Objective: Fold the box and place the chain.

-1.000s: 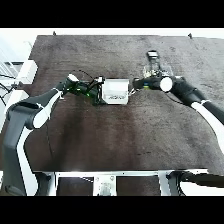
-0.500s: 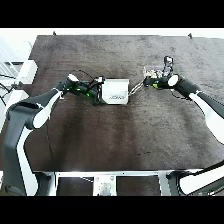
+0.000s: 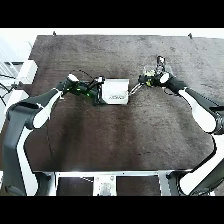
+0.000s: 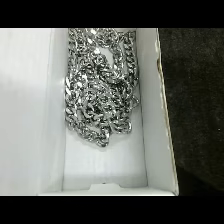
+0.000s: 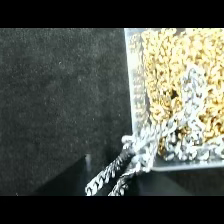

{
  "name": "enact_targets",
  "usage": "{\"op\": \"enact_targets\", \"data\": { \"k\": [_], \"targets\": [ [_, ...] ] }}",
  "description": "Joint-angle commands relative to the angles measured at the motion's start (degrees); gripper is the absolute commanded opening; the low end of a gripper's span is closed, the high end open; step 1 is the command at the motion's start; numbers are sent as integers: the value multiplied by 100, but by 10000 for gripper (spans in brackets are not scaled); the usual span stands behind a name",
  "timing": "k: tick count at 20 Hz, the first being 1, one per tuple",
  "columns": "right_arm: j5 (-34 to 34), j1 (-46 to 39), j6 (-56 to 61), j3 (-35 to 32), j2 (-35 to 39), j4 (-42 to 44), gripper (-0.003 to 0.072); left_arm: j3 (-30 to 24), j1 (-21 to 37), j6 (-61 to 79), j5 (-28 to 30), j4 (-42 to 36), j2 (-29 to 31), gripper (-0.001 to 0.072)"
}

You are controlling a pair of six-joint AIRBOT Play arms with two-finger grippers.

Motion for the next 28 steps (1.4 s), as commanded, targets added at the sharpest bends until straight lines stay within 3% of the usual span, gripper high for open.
{"op": "enact_targets", "data": {
  "k": [1,2,3,8,13,18,24,28],
  "targets": [
    [-328,83,-24,59,-76,44,174,0,0,2,2,0,0,355],
    [-372,101,-26,59,-83,37,140,0,0,2,0,0,0,355],
    [-358,101,-24,57,-83,17,14,0,0,2,0,0,0,355],
    [55,125,-81,57,269,-48,11,0,0,2,0,0,0,355],
    [828,210,-603,57,1403,-101,10,0,0,2,0,0,0,355],
    [1436,466,-625,55,2430,-704,10,0,2,2,2,0,0,355],
    [1735,1010,-623,46,3292,-973,10,0,0,2,0,0,0,355],
    [1869,1504,-625,-2,3449,-973,10,0,0,2,-2,0,0,355]
  ]
}}
